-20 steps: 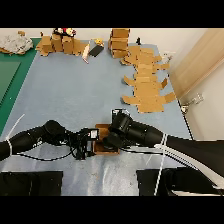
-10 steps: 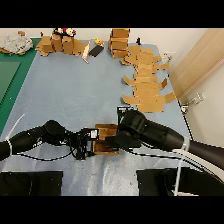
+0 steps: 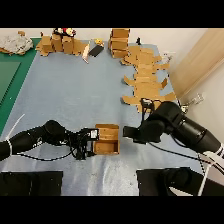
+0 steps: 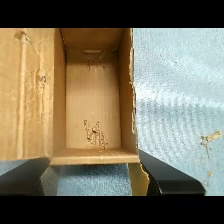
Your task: Fold the box.
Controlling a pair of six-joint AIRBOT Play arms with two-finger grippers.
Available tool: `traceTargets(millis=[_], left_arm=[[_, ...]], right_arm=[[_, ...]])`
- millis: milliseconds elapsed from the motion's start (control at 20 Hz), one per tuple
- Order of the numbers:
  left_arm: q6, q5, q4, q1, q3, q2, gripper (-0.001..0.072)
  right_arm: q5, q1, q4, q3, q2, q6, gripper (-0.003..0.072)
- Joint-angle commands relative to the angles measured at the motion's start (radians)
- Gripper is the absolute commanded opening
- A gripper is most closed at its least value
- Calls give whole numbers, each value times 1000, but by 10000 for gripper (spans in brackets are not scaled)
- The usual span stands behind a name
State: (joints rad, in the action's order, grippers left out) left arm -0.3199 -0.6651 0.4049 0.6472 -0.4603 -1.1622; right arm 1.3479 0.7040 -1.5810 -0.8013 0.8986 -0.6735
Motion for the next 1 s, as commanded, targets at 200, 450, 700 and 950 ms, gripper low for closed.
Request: traceTargets(millis=[200, 450, 700, 950], left_arm=[[-1, 1, 0, 0, 0, 0, 528], [-1, 0, -2, 2, -1, 1, 529], [1, 23, 6, -1, -2, 3, 529], [64, 35, 71, -7, -2, 51, 529]], right_arm=[[-290, -602, -983, 108, 206, -1154, 4], [-140, -619, -1138, 64, 424, -1399, 4], [-103, -580, -1139, 64, 429, -1415, 4], [-81, -536, -1139, 64, 429, -1422, 4]])
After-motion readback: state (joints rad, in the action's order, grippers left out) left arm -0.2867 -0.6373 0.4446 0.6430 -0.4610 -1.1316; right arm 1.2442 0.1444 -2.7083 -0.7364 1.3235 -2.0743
